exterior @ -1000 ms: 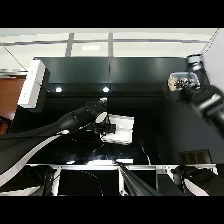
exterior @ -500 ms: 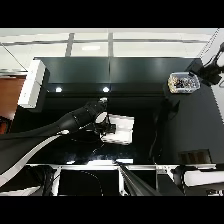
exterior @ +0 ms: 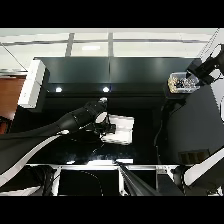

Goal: Fold the box and place the chain.

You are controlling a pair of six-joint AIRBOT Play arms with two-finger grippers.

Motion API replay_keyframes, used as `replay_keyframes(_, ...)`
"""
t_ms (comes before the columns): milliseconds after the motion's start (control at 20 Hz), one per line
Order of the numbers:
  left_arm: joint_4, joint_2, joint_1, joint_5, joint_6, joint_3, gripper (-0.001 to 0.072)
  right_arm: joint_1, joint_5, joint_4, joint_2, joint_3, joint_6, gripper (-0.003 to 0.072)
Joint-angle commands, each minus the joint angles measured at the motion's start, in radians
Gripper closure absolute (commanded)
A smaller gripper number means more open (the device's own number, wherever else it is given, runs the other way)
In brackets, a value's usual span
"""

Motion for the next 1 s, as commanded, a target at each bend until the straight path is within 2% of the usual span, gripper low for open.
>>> replay_keyframes(0,0.001,0.000,0.000,0.002,0.000,0.001,0.0680,-0.006,0.034,-0.022,-0.043,0.019,0.017,0.0077)
replay_keyframes(100,0.001,0.000,0.000,0.002,0.000,0.001,0.0680,-0.006,0.027,-0.022,-0.051,0.019,0.017,0.0078)
replay_keyframes(150,0.001,0.000,0.000,0.002,0.000,0.001,0.0680,-0.006,0.024,-0.020,-0.055,0.019,0.013,0.0190)
replay_keyframes(300,0.001,0.000,0.000,0.002,0.000,0.001,0.0680,-0.006,0.026,-0.011,-0.049,0.028,-0.035,0.0616)
replay_keyframes(350,0.000,0.000,0.000,0.002,0.000,0.001,0.0680,-0.006,0.035,-0.011,-0.042,0.043,-0.074,0.0680)
replay_keyframes(450,0.000,0.000,0.000,0.002,0.000,0.001,0.0680,-0.005,0.051,-0.010,-0.013,0.076,-0.171,0.0676)
replay_keyframes(600,0.000,0.000,0.000,0.002,0.000,0.001,0.0680,0.008,0.071,0.018,0.097,0.078,-0.377,0.0677)
replay_keyframes(800,0.000,0.000,0.000,0.003,-0.001,0.001,0.0680,0.021,0.042,0.305,0.304,0.061,-0.525,0.0679)
replay_keyframes(950,0.001,0.000,0.000,0.006,0.000,0.001,0.0680,0.049,0.025,0.357,0.443,0.060,-0.561,0.0681)
